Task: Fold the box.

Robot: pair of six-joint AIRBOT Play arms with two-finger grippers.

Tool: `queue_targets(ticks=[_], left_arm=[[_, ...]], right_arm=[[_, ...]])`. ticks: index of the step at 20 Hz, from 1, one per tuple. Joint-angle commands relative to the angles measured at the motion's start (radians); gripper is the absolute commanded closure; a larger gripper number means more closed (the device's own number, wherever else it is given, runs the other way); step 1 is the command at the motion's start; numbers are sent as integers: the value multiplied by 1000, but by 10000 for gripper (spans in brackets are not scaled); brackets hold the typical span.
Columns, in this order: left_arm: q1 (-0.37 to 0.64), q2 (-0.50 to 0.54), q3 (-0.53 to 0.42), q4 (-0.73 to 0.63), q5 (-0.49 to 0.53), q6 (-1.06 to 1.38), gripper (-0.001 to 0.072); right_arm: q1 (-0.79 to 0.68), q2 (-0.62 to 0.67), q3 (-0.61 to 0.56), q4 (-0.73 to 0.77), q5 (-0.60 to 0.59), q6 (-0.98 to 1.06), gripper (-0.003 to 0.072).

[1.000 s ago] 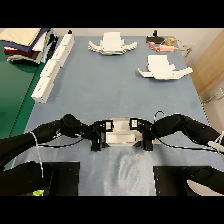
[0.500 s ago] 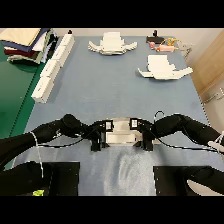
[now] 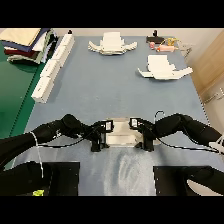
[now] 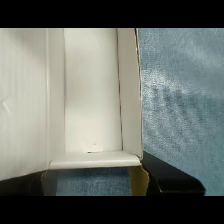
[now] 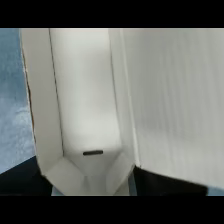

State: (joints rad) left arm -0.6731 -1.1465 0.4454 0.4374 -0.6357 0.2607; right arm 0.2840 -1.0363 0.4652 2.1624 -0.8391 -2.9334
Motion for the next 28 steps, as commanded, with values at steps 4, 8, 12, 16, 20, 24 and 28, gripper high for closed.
queue_targets(ticks=[4, 8, 12, 16, 20, 24, 28], left_arm=[[-1, -1, 0, 0, 5, 1, 184], [0, -1, 0, 0, 5, 1, 184], [0, -1, 0, 0, 5, 1, 184], [0, -1, 0, 0, 5, 1, 184], [0, -1, 0, 0, 5, 1, 184], [-1, -1, 0, 0, 5, 1, 184], [0, -1, 0, 0, 5, 1, 184]], right_arm=[[0, 121, 11, -240, -84, 214, -30], [0, 236, 11, -278, -150, 328, -30], [0, 364, 33, -197, -226, 624, 13], [0, 399, 71, 112, -203, 822, 604], [24, 252, 77, 161, -27, 960, 684], [24, 39, 173, 145, 77, 961, 684], [24, -153, 227, 138, 82, 945, 684]])
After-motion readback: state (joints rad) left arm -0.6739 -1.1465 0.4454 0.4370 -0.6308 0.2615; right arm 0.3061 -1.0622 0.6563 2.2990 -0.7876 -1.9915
